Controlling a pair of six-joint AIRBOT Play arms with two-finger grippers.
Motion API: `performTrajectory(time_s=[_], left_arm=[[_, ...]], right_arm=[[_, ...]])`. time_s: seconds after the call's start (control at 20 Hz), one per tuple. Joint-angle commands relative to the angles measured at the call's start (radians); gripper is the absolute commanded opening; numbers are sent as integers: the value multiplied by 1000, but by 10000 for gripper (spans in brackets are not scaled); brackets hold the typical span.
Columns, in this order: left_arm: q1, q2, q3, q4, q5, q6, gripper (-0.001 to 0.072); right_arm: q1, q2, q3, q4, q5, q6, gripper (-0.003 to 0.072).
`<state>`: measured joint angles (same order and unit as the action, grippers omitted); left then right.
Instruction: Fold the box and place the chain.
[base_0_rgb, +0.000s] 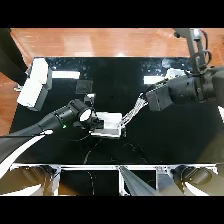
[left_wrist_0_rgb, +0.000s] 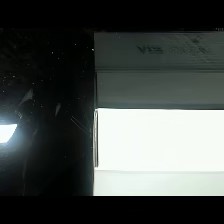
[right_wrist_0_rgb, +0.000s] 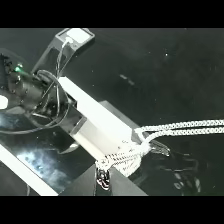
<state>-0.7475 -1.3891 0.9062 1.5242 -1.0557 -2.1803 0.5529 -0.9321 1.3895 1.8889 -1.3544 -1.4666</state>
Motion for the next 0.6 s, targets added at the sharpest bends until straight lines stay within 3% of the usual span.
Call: performTrajectory(time_s=[0.0,0.25,0.55], left_arm=[[0,0,1,1,0,0,24],[0,0,1,1,0,0,24],[0,0,1,1,3,0,24]], right_arm=[[12,17,-20,94,45,-11,23],[68,-40,-89,195,223,-32,23],[111,-151,-98,209,288,-49,24]])
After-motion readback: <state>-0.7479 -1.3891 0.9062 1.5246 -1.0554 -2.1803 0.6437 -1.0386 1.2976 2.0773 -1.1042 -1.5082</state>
